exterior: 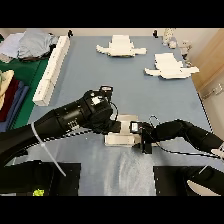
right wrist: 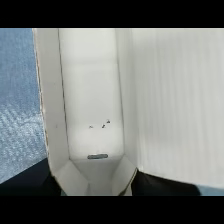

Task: Fold the box.

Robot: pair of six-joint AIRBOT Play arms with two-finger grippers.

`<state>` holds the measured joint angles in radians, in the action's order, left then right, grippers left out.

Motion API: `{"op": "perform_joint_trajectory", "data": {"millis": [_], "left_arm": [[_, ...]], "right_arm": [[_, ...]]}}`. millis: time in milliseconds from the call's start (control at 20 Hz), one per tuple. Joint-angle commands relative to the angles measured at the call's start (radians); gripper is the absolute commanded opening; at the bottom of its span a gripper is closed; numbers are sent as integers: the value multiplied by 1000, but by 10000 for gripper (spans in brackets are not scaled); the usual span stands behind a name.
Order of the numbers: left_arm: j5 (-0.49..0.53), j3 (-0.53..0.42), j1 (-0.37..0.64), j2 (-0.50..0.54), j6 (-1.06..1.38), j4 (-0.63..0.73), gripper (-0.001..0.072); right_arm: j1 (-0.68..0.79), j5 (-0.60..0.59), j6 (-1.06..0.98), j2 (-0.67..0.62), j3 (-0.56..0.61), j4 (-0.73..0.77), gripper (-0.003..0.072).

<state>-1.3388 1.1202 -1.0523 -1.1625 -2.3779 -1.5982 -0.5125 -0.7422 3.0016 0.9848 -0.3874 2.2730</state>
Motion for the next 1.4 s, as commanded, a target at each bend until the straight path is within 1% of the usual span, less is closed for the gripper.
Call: {"op": "perform_joint_trajectory", "data": {"millis": [0,100,150,250,400,550,600,650,750,800,950,1050,1100,1250,1350], "left_arm": [[16,8,0,37,139,-10,13],[8,7,0,38,274,-10,13],[2,2,23,48,340,13,12],[13,-55,98,105,500,35,11],[116,-213,270,249,969,246,10],[184,-377,422,364,1556,439,17],[207,-431,467,383,1710,499,299],[250,-481,507,388,1820,555,699],[314,-576,573,386,2040,656,688],[370,-624,588,386,2140,707,688],[530,-731,576,371,2424,875,688],[576,-749,556,317,2556,985,688],[593,-749,550,285,2596,1019,689],[645,-748,545,200,2651,1046,688],[669,-747,545,174,2650,1046,689]], "right_arm": [[0,0,0,1,0,0,543],[0,0,0,1,0,0,543],[0,0,0,1,0,0,543],[0,0,0,1,0,0,543],[0,0,0,1,0,0,543],[0,0,0,1,0,0,543],[0,0,0,1,0,0,543],[0,0,0,1,0,0,543],[0,0,0,1,0,0,543],[0,0,0,1,0,0,543],[0,0,0,1,0,0,543],[0,0,0,1,0,0,543],[0,0,0,1,0,0,543],[0,0,0,1,0,0,543],[0,0,0,1,0,0,543]]}}
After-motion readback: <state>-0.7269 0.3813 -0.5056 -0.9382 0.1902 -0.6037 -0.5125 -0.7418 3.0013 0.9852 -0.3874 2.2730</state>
